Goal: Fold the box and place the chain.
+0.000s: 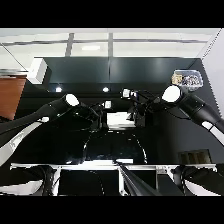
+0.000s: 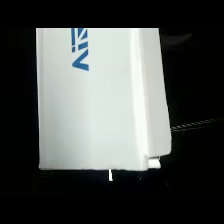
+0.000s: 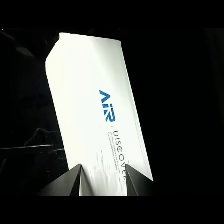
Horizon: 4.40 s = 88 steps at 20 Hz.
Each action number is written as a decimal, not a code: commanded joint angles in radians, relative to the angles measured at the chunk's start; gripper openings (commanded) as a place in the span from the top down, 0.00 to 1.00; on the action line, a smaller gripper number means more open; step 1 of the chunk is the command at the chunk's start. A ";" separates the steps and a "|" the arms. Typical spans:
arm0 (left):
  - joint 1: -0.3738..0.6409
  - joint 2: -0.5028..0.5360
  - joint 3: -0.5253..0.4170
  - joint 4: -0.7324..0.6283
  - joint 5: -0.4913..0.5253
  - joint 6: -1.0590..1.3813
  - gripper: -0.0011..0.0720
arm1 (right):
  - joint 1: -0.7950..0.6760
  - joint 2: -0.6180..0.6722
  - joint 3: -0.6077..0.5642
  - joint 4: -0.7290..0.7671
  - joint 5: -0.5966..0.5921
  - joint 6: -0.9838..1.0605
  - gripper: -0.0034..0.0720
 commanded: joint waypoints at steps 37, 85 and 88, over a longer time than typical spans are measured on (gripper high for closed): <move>-0.001 0.000 0.000 0.000 -0.001 0.000 0.42 | 0.000 -0.014 -0.052 0.011 -0.011 0.065 0.45; 0.001 0.037 0.082 0.040 -0.138 -0.116 0.00 | -0.351 0.356 -0.044 -0.556 0.301 1.112 0.93; 0.000 0.089 0.117 0.053 -0.252 -0.249 0.00 | -0.351 0.357 -0.056 -0.549 0.275 1.128 0.93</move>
